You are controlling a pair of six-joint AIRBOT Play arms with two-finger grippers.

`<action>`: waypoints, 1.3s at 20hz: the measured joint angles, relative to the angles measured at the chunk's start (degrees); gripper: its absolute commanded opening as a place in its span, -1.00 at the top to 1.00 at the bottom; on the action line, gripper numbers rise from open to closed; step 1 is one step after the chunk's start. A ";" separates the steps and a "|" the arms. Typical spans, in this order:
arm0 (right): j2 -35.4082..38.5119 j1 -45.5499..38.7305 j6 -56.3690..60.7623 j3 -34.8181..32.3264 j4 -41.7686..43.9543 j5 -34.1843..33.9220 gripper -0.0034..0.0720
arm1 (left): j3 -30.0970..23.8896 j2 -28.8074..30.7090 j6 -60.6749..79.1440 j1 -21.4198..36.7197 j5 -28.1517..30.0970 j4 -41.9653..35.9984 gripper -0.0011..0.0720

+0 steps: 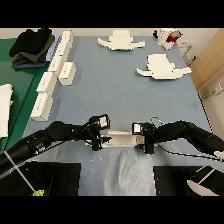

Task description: Fold the box.

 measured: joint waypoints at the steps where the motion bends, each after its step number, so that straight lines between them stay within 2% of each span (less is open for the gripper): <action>1: 0.00 0.00 0.00 0.00 0.00 0.00 -0.41 | 0.46 1.84 -9.46 1.40 -3.61 6.14 -0.17; 2: 0.00 0.00 0.00 0.00 0.02 0.00 -0.41 | 1.11 3.43 -18.56 2.86 -7.58 11.74 0.43; 3: 0.00 0.00 0.02 0.00 0.00 0.00 -0.41 | 1.90 4.92 -27.61 4.46 -12.26 17.05 0.94; 4: 0.00 0.00 0.02 0.00 0.00 0.00 -0.41 | 2.69 6.05 -35.23 5.95 -17.00 20.85 0.93; 6: 0.00 0.00 0.00 0.00 0.00 0.00 -0.41 | 3.65 7.15 -45.11 7.50 -24.26 22.93 0.93; 9: 0.00 0.00 0.00 0.00 0.00 0.00 -0.41 | 4.46 5.53 -53.07 7.50 -29.55 14.95 0.93; 11: 0.00 0.00 0.00 0.00 0.00 0.00 -0.41 | 5.16 2.25 -55.47 6.38 -29.14 8.20 0.93; 16: 0.00 0.00 0.02 0.00 0.00 -0.02 -0.41 | 10.86 -9.14 -56.98 6.34 -21.64 -3.52 0.93; 20: 0.00 0.00 0.07 0.00 0.00 -0.02 -0.41 | 16.24 -16.00 -57.13 8.63 -18.60 -6.40 0.93; 26: 0.00 0.00 0.09 0.00 0.00 -0.04 -0.41 | 18.49 -24.46 -57.13 12.20 -17.53 -7.50 0.93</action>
